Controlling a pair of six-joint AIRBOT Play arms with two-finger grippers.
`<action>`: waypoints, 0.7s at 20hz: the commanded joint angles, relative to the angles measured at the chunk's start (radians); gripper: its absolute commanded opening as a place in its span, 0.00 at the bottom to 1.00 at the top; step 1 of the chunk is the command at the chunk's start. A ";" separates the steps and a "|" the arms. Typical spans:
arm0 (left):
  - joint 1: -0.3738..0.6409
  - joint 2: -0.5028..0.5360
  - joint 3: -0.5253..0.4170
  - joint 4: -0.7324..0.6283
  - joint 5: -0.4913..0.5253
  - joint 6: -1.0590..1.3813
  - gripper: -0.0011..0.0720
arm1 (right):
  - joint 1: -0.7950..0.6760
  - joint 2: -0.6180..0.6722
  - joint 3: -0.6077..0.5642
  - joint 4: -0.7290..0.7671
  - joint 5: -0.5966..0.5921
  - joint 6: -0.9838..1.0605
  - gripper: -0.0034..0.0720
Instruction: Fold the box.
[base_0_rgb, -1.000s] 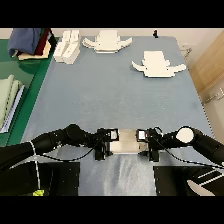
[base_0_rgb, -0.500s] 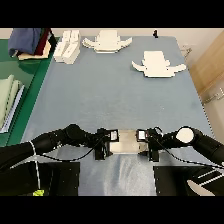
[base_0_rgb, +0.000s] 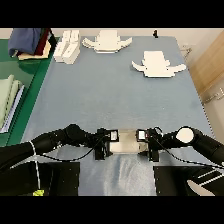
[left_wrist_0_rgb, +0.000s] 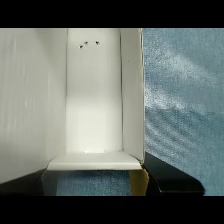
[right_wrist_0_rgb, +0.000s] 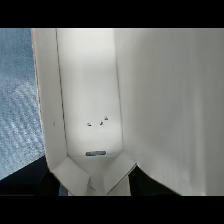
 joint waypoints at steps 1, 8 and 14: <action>-0.001 -0.001 0.001 0.000 0.000 0.000 0.67 | 0.000 0.001 0.001 0.000 0.000 0.000 0.71; -0.001 0.000 0.001 0.000 0.000 0.000 0.67 | -0.001 0.001 0.001 -0.112 -0.013 0.000 0.71; -0.001 -0.001 0.001 0.000 0.000 0.000 0.67 | -0.001 0.001 0.002 -0.081 -0.010 0.000 0.71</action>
